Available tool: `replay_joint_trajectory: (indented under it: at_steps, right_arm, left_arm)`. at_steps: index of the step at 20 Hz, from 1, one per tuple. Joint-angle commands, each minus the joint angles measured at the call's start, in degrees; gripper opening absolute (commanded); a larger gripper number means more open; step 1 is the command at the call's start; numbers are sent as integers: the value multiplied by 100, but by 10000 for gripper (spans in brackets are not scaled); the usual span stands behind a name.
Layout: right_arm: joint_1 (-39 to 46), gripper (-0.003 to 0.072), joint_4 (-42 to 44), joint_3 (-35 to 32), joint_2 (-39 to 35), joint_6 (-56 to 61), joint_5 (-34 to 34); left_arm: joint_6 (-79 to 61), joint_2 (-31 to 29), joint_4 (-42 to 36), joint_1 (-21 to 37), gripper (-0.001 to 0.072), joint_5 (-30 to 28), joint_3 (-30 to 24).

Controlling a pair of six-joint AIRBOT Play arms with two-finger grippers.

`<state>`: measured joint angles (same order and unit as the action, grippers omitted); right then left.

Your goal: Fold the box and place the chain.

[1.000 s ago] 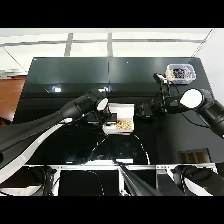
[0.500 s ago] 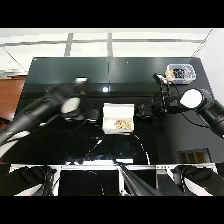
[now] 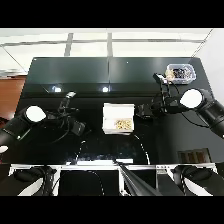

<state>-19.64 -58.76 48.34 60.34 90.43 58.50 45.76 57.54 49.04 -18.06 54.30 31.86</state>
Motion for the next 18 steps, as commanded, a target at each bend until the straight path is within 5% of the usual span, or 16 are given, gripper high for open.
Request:
replay_joint_trajectory:
  at_steps: [1,10,18]
  right_arm:
    - [-7,305,4,-2,-4,24,7]
    - [-48,305,28,-2,-4,236,20]
    - [-48,304,155,-2,-4,260,17]
  left_arm:
    - [-4931,96,-866,-472,719,-337,-160]
    - [-6092,1856,-1506,-404,718,-553,715]
    - [-6352,2026,-2046,-407,718,-601,745]
